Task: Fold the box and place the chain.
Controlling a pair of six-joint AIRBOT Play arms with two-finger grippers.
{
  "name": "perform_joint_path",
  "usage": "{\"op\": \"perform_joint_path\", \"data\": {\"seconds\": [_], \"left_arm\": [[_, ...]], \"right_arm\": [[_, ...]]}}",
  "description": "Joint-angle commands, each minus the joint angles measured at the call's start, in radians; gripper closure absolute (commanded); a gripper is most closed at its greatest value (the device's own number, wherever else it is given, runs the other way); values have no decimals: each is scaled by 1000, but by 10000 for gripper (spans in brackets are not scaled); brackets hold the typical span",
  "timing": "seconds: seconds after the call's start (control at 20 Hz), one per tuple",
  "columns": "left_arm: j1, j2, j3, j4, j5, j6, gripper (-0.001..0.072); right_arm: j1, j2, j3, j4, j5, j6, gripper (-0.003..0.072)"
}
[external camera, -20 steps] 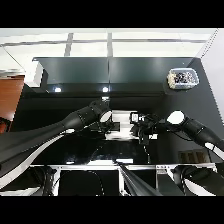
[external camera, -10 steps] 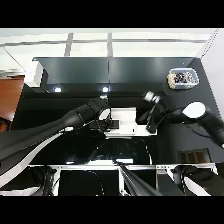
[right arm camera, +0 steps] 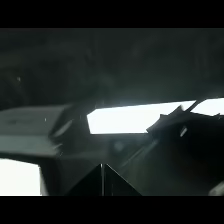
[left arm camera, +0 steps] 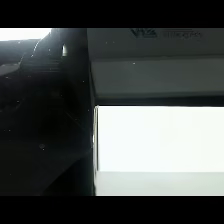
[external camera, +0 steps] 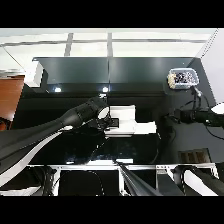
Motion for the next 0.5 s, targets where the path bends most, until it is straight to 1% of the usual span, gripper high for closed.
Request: {"op": "perform_joint_path", "data": {"seconds": [0.0, 0.1, 0.2, 0.3, 0.4, 0.45], "left_arm": [[1, -1, 1, -3, 2, 1, 685], [1, -1, 1, -3, 2, 1, 685], [1, -1, 1, -3, 2, 1, 685], [1, -1, 1, -3, 2, 1, 685], [1, -1, 1, -3, 3, 1, 685], [1, -1, 1, -3, 3, 1, 685]], "right_arm": [[-1, -136, -30, 130, 164, 14, 674], [74, -196, -30, 132, 192, -3, 674], [159, -229, -30, 156, 184, -30, 673], [227, -241, -30, 241, 179, -127, 673], [248, -241, -20, 329, 194, -226, 673], [248, -241, -5, 334, 209, -250, 673]]}}
